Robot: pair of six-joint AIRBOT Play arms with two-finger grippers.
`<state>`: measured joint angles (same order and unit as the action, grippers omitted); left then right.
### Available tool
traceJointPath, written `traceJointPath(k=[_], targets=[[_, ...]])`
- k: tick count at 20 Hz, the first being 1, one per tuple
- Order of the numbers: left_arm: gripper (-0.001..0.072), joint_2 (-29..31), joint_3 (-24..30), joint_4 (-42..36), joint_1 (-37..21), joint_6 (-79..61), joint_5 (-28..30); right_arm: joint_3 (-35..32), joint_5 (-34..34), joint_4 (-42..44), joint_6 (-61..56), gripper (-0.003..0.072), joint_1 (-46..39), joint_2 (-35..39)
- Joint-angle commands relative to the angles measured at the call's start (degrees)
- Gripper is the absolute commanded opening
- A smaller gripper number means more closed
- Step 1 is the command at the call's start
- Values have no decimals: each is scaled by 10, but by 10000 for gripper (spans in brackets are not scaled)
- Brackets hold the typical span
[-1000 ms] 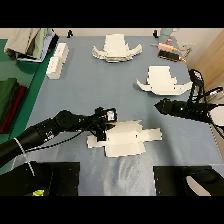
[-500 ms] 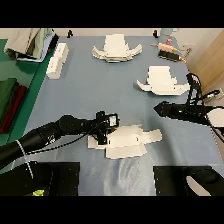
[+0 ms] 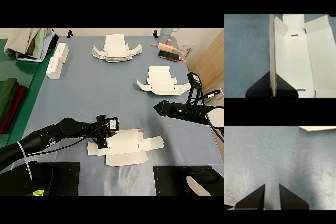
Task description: Fold the box.
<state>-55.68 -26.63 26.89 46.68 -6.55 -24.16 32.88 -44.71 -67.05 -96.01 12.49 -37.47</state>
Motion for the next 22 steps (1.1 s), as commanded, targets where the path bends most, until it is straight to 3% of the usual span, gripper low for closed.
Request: traceJointPath(k=[1,9,13,15,17,19,22], targets=[[14,1,4,-1,2,-1,-9,0,1,0,0,258,0,0],[14,0,-69,2,-27,-82,7,0,14,1,0,258,0,0],[14,-21,-84,0,-71,-73,-62,0,18,9,0,258,1,0],[13,-28,-82,-3,-66,-73,-56,0,17,12,0,259,1,0],[12,-29,-74,-3,-50,-73,-5,0,18,15,0,259,8,0],[12,-24,-63,-3,-28,-77,58,0,18,15,0,130,23,0],[12,-17,-60,-3,-10,-76,38,0,19,15,0,130,37,0]])
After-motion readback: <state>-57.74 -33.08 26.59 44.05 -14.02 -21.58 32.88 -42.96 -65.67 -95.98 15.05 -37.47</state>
